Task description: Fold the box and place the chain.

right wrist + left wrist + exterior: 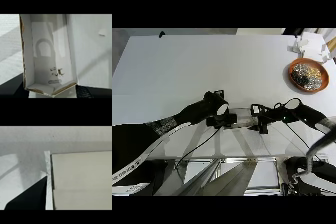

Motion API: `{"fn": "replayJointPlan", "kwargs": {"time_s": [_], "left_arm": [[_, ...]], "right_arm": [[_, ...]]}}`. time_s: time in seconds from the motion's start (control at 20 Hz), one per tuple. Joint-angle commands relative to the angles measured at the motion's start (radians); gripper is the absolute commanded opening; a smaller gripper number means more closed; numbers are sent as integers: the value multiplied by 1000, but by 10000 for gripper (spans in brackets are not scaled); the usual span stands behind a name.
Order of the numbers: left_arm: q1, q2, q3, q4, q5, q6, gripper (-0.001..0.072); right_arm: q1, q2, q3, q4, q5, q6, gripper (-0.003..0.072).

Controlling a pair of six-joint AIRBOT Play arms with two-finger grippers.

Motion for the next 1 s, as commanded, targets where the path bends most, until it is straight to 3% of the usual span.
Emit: {"fn": "replayJointPlan", "kwargs": {"time_s": [0.0, 0.05, 0.15, 0.45, 0.6, 0.9, 0.95], "left_arm": [[-6, -11, 1, 17, 11, -15, 160], [-6, -11, 1, 18, 11, -15, 62], [-6, -11, 1, 21, 13, -15, 5], [-13, -13, 1, 47, 13, -33, 0], [-13, -13, 1, 48, 13, -33, 112], [-19, -13, 1, 64, 14, -33, 108], [-21, -13, 1, 64, 14, -33, 31]], "right_arm": [[0, 0, 1, 0, 0, 0, 292], [0, 0, 1, 0, 0, 0, 292], [0, 0, 1, 0, 0, 0, 292], [0, 0, 1, 0, 0, 0, 292], [0, 0, 1, 0, 0, 0, 292], [0, 0, 1, 0, 0, 0, 292], [0, 0, 1, 0, 0, 0, 292]]}}
